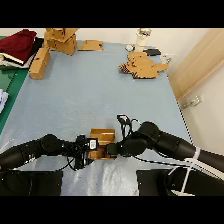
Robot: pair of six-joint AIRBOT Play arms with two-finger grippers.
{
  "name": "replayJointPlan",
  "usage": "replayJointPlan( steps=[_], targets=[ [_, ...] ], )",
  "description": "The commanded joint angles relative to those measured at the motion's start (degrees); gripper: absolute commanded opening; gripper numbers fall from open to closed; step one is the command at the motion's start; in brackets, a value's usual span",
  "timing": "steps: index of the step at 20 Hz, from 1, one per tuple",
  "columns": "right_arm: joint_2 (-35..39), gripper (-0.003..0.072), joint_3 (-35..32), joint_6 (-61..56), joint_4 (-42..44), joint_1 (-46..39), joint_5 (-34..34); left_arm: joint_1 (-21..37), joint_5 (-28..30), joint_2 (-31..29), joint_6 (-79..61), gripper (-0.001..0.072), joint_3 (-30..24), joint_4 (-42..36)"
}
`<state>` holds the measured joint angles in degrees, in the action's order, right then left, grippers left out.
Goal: Fold the box.
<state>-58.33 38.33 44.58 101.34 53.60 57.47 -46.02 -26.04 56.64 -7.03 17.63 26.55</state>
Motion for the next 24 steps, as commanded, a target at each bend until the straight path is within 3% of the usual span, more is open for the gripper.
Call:
replayJointPlan(
  steps=[1,9,11,14,15,17,18,19,20,24],
  targets=[
    [-5.64,0.0412,3.91,-8.44,-5.86,2.49,5.44,0.04,0.02,0.02,-0.02,0.0600,0.04,0.00],
    [-16.61,0.0408,11.17,-9.66,-5.55,2.47,10.95,0.04,0.02,0.02,0.00,0.0600,0.04,0.02],
    [-17.40,0.0273,11.17,-9.73,-5.77,2.47,12.59,0.04,0.02,0.02,0.00,0.0600,0.04,0.02],
    [-17.44,0.0004,11.43,-9.84,-6.01,2.54,12.63,0.04,0.02,0.02,0.00,0.0600,0.04,0.02],
    [-17.42,0.0004,11.61,-9.79,-5.77,2.54,12.66,0.04,0.02,0.02,0.00,0.0600,0.04,0.02],
    [-17.33,0.0005,12.04,-8.66,-5.51,2.58,12.70,0.04,0.02,0.02,0.00,0.0600,0.04,0.02],
    [-17.29,0.0055,12.44,-8.11,-5.31,2.58,12.90,0.04,0.00,0.02,-0.02,0.0599,0.04,0.02],
    [-17.29,0.0262,13.00,-8.11,-4.83,2.56,13.60,0.04,0.00,0.02,0.00,0.0599,0.04,0.02],
    [-17.29,0.0390,13.55,-8.04,-4.46,2.56,13.81,0.04,0.00,0.02,0.00,0.0600,0.04,0.02],
    [-17.29,0.0399,15.56,-7.85,-3.82,2.51,15.54,0.04,0.00,0.02,-0.02,0.0599,0.04,0.02]
  ],
)
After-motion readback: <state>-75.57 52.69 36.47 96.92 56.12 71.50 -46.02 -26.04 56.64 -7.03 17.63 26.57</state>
